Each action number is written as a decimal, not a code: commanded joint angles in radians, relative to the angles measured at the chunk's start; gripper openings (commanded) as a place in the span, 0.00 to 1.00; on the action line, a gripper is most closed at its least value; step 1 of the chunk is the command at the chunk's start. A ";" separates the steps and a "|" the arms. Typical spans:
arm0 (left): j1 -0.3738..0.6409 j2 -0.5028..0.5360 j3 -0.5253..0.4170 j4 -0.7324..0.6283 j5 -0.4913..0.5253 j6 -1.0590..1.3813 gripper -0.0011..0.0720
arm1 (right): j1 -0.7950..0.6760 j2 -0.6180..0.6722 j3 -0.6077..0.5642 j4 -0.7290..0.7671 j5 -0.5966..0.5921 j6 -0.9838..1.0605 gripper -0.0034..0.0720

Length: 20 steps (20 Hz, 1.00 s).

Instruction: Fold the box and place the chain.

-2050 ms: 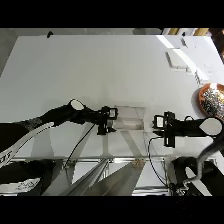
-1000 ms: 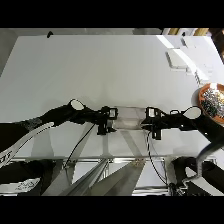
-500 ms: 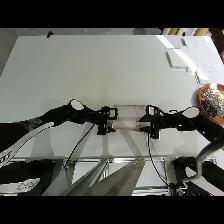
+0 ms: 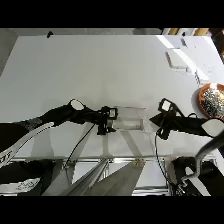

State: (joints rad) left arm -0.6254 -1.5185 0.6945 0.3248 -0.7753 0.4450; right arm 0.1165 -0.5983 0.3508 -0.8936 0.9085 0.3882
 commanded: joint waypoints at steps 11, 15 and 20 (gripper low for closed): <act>0.000 -0.001 0.001 0.000 0.000 0.000 0.39 | -0.233 -0.163 -0.041 -0.134 0.019 0.840 0.07; 0.000 -0.001 0.001 0.000 0.000 0.000 0.39 | -0.227 -0.294 -0.052 0.021 0.026 0.764 0.07; 0.000 -0.001 0.001 0.000 0.000 0.000 0.39 | -0.133 -0.376 -0.052 0.029 -0.020 0.755 0.07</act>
